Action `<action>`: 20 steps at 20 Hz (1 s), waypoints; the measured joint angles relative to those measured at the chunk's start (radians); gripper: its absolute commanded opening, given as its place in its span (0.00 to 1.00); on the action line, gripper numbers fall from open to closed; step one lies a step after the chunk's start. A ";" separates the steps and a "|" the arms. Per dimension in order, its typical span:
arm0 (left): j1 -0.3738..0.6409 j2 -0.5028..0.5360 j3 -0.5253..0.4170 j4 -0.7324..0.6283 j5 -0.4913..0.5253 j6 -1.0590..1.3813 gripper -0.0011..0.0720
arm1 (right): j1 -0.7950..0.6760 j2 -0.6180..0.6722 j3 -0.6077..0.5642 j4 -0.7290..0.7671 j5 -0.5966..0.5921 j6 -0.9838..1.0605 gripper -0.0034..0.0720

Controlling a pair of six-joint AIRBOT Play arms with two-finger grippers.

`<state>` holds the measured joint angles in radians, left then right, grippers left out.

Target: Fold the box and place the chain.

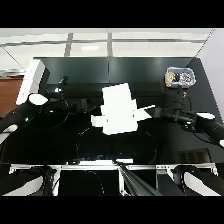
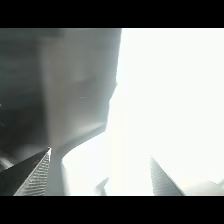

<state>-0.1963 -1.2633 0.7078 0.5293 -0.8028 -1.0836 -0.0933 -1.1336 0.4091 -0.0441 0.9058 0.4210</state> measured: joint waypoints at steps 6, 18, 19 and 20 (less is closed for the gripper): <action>0.004 -0.263 0.140 -0.144 -0.143 0.187 0.98 | 0.092 0.006 -0.014 0.027 -0.043 -0.013 0.07; -0.012 -0.541 0.409 0.002 -0.649 0.392 0.05 | 0.107 0.006 -0.016 0.012 -0.031 -0.015 0.07; -0.012 -0.545 0.416 0.006 -0.658 0.406 0.05 | 0.107 0.006 -0.016 0.006 -0.031 -0.015 0.08; -0.013 -0.546 0.423 0.007 -0.673 0.416 0.05 | 0.107 0.006 -0.016 -0.001 -0.029 -0.014 0.39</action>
<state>-0.2089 -1.8091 1.1305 0.5362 -1.4757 -0.6678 0.0135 -1.1271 0.3931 -0.0448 0.8764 0.4065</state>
